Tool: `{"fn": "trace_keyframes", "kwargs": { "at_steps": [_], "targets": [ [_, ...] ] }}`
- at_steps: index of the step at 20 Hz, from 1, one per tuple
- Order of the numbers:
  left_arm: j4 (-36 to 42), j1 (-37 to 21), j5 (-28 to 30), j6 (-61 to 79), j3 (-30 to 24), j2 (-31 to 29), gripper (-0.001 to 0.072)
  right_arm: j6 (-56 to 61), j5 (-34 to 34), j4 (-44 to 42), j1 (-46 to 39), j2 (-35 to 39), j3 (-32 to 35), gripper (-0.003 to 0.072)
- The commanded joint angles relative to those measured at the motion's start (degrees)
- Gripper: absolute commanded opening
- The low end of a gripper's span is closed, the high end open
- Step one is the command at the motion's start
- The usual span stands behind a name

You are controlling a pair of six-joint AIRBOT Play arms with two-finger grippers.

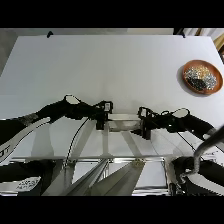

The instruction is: Fold the box and place the chain.

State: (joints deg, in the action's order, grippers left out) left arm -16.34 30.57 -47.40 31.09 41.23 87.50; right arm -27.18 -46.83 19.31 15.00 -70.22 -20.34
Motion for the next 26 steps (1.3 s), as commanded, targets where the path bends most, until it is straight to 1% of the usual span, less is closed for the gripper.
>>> {"fn": "trace_keyframes", "kwargs": {
  "at_steps": [1,13,14,15,16,21,26],
  "targets": [
    [0.02,0.00,0.04,-0.04,0.02,0.04,0.0011,1.55,0.85,2.58,-0.02,-1.51,-0.04,0.0538],
    [0.02,0.00,0.04,-0.04,0.02,0.04,0.0011,1.66,2.49,2.75,-0.02,-2.54,-0.04,0.0534],
    [0.02,0.00,0.07,-0.04,0.02,0.04,0.0011,1.66,2.49,2.78,-0.02,-2.54,-0.04,0.0499],
    [0.02,0.00,0.04,-0.04,0.02,0.04,0.0011,1.66,2.47,2.97,-0.02,-2.54,-0.04,0.0443],
    [0.02,0.00,0.04,-0.04,0.02,0.04,0.0011,1.66,2.47,3.02,-0.02,-2.54,-0.04,0.0415],
    [0.02,0.00,0.04,-0.04,0.02,0.04,0.0011,1.64,2.49,4.87,-0.02,-2.54,-0.04,0.0405],
    [0.02,0.00,0.04,-0.04,0.02,0.04,0.0011,1.64,2.43,4.85,0.00,-2.51,-0.04,0.0405]
  ]
}}
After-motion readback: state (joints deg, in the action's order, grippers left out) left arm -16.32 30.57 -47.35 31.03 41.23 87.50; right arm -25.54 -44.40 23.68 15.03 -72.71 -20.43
